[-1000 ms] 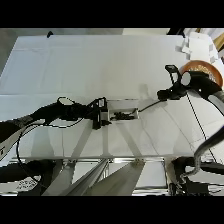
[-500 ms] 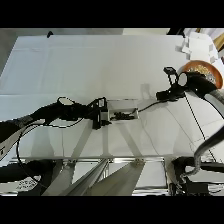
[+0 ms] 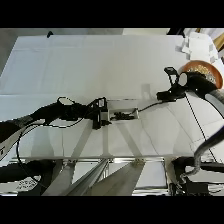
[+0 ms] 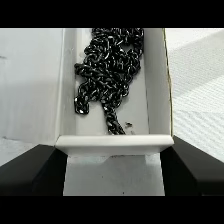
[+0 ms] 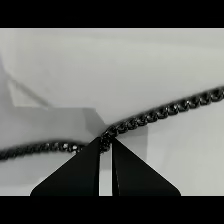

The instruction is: Fold the box and place the chain.

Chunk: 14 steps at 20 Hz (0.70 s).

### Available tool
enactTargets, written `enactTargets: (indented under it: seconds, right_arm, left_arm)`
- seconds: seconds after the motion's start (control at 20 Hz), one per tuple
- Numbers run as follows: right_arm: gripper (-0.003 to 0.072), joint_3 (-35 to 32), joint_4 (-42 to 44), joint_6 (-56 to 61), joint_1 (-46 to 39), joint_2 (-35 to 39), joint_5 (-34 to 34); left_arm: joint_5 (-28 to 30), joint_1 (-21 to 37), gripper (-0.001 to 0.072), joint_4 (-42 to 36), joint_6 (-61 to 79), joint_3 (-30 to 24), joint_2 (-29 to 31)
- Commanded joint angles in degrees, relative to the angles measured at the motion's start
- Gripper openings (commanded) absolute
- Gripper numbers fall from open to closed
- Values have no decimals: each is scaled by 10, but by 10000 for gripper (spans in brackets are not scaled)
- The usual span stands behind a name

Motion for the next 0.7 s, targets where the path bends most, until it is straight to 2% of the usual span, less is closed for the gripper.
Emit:
enactTargets:
  seconds: [0.0, 0.3, 0.55, 0.65]
  right_arm:
    - [18, 0, -5, -10, 0, 27, 3]
    - [18, 0, 9, -51, 0, 137, 61]
    - [18, 0, 122, -108, 7, 225, 122]
    - [18, 0, 142, -123, 31, 255, 140]
  left_arm:
    - [0, 0, 137, 0, 0, 0, 0]
    - [0, 0, 137, 0, 0, 0, 0]
    - [0, 0, 137, 0, 0, 0, 0]
    - [0, 0, 137, 0, 0, 0, 0]
